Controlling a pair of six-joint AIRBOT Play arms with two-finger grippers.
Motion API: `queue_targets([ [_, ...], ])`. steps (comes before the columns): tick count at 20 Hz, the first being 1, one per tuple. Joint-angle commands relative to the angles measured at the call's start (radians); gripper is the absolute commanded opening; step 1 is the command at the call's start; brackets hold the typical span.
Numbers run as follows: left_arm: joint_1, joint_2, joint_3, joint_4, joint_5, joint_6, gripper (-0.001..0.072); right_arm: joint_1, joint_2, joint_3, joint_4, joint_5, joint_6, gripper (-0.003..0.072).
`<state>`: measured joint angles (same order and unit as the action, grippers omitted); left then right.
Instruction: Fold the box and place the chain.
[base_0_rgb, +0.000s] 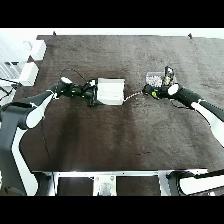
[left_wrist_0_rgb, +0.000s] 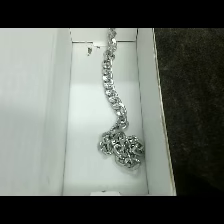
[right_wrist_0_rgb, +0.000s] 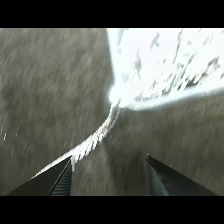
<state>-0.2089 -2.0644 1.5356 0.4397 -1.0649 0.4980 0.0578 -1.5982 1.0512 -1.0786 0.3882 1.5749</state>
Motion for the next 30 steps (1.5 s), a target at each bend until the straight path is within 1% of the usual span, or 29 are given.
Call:
queue_targets([
  [1, 0.0, 0.0, 0.0, 0.0, 0.002, 0.0, 0.0309, -0.002, -0.069, 0.056, 0.097, -0.049, -0.042, 0.0493],
  [2, 0.0, 0.0, 0.0, 0.0, 0.001, 0.0, 0.0309, 0.002, -0.089, 0.077, 0.137, -0.048, -0.074, 0.0493],
  [4, 0.0, 0.0, 0.0, 0.0, -0.001, 0.0, 0.0309, 0.011, -0.119, 0.108, 0.19, -0.047, -0.119, 0.0424],
  [5, 0.0, 0.0, 0.0, 0.0, 0.0, 0.0, 0.0309, 0.018, -0.129, 0.117, 0.192, -0.048, -0.121, 0.0374],
  [7, 0.0, 0.0, 0.0, 0.0, 0.0, 0.0, 0.0309, 0.018, -0.13, 0.119, 0.191, -0.048, -0.121, 0.0115],
  [8, 0.0, 0.0, 0.0, 0.0, 0.0, 0.0, 0.0309, 0.015, -0.12, 0.119, 0.18, -0.031, -0.12, 0.0017],
  [10, 0.0, 0.0, 0.0, 0.0, -0.002, 0.0, 0.0309, 0.019, -0.051, 0.117, 0.167, 0.033, -0.121, 0.0015],
  [13, 0.0, 0.0, 0.0, 0.0, 0.0, 0.0, 0.0309, 0.078, 0.134, 0.118, 0.064, 0.094, -0.121, 0.0014],
  [17, 0.0, 0.0, 0.0, 0.0, 0.0, 0.0, 0.0309, 0.215, 0.406, 0.118, -0.021, 0.101, -0.119, 0.0013],
  [19, 0.0, 0.0, 0.0, 0.0, 0.0, 0.0, 0.0309, 0.298, 0.488, 0.12, -0.045, 0.098, -0.109, 0.0013],
  [22, 0.0, 0.0, 0.0, 0.0, -0.001, 0.0, 0.031, 0.417, 0.529, 0.137, -0.053, 0.09, -0.083, 0.0013],
  [26, 0.0, 0.0, 0.0, 0.0, 0.0, 0.0, 0.031, 0.562, 0.529, 0.159, -0.068, 0.008, -0.016, 0.0013],
  [28, 0.0, 0.0, 0.0, 0.0, 0.0, 0.0, 0.0309, 0.607, 0.524, 0.158, -0.071, -0.032, -0.004, 0.0012],
  [30, 0.0, 0.0, 0.0, 0.0, 0.0, 0.0, 0.0309, 0.613, 0.517, 0.157, -0.071, -0.032, 0.004, 0.0012],
])
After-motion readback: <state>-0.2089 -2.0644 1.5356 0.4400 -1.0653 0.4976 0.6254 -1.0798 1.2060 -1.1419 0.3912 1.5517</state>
